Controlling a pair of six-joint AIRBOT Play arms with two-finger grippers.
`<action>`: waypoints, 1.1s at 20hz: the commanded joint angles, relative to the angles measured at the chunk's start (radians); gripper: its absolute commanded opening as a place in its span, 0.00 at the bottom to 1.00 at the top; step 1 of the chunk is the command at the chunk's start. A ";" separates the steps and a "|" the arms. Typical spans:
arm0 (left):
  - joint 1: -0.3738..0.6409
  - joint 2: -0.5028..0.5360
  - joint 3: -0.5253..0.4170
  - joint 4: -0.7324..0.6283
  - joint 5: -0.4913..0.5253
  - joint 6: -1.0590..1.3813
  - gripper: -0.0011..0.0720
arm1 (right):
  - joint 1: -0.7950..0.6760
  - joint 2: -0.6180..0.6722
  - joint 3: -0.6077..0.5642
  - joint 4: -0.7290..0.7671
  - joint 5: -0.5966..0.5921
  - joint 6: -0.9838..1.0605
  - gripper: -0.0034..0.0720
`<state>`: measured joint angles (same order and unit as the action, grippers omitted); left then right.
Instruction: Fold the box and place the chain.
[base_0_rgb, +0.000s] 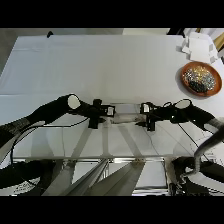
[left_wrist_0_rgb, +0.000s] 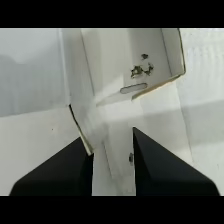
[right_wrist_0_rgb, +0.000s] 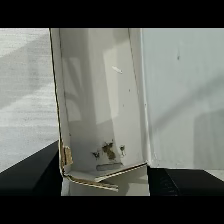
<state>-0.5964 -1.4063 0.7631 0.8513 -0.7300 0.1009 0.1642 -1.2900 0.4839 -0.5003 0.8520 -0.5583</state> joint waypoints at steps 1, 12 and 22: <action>-0.013 -0.006 0.000 -0.032 -0.004 0.031 0.32 | 0.000 0.000 0.000 0.000 0.000 0.000 0.58; -0.060 -0.006 0.000 -0.126 0.039 0.106 0.19 | 0.000 0.000 0.000 0.000 0.000 0.000 0.58; -0.095 -0.018 0.000 -0.171 0.087 0.105 0.37 | 0.000 0.000 0.000 0.000 0.000 0.000 0.58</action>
<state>-0.6800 -1.4197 0.7631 0.6956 -0.6479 0.2054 0.1638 -1.2900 0.4839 -0.5003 0.8520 -0.5579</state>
